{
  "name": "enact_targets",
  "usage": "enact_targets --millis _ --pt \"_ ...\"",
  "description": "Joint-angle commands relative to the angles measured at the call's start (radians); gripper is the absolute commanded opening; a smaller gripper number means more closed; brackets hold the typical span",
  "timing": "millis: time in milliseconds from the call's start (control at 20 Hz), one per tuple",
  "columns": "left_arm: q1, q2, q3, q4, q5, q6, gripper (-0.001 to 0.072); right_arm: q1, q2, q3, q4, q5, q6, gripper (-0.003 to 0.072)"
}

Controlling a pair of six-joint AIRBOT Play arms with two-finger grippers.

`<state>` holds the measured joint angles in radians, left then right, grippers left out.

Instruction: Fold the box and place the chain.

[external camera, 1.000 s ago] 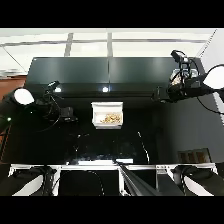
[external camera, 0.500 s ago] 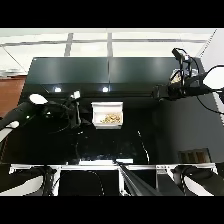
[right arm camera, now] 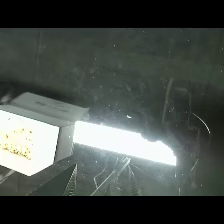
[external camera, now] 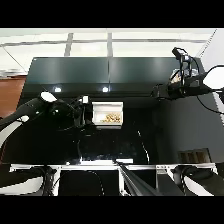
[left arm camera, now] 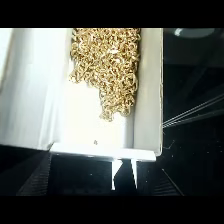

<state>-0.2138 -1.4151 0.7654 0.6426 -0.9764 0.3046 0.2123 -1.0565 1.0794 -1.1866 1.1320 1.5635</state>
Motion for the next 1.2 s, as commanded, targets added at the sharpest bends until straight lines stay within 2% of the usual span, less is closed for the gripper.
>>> enact_targets --millis 0,200,250,350,400,450,500,600,700,950,1050,1150 --pt "-0.014 -0.014 0.005 -0.008 0.004 0.032 0.0715 0.001 -0.001 0.0 0.0 -0.024 0.0 0.0366" --pt "-0.048 -0.024 0.005 -0.041 0.043 0.032 0.0709 0.021 -0.018 0.0 0.0 -0.035 -0.002 0.0366" --pt "-0.051 -0.024 0.005 -0.041 0.05 0.032 0.0677 0.034 -0.031 0.0 0.002 -0.047 -0.002 0.0366" --pt "-0.056 -0.024 0.005 -0.041 0.049 0.032 0.0399 0.074 -0.073 0.0 0.003 -0.109 -0.001 0.0366" --pt "-0.06 -0.024 0.005 -0.041 0.05 0.032 0.0356 0.1 -0.103 0.0 0.009 -0.164 0.0 0.0369" --pt "-0.06 -0.024 0.005 -0.041 0.051 0.032 0.0355 0.127 -0.134 0.0 0.019 -0.227 0.0 0.0518" --pt "-0.06 -0.024 0.005 -0.041 0.051 0.032 0.0355 0.152 -0.171 0.0 0.057 -0.295 -0.012 0.0711" --pt "-0.06 -0.024 0.005 -0.042 0.052 0.032 0.0355 0.181 -0.248 0.0 0.225 -0.39 -0.118 0.0711" --pt "-0.06 -0.024 0.005 -0.042 0.053 0.032 0.0356 0.207 -0.329 0.0 0.4 -0.435 -0.345 0.071" --pt "-0.06 -0.024 0.005 -0.042 0.053 0.032 0.0356 0.22 -0.351 0.023 0.426 -0.247 -1.033 0.0704" --pt "-0.06 -0.024 0.005 -0.042 0.053 0.032 0.0356 0.22 -0.351 0.042 0.425 -0.173 -1.202 0.0704" --pt "-0.06 -0.024 0.005 -0.042 0.053 0.032 0.0356 0.232 -0.353 0.04 0.414 -0.116 -1.276 0.0704"
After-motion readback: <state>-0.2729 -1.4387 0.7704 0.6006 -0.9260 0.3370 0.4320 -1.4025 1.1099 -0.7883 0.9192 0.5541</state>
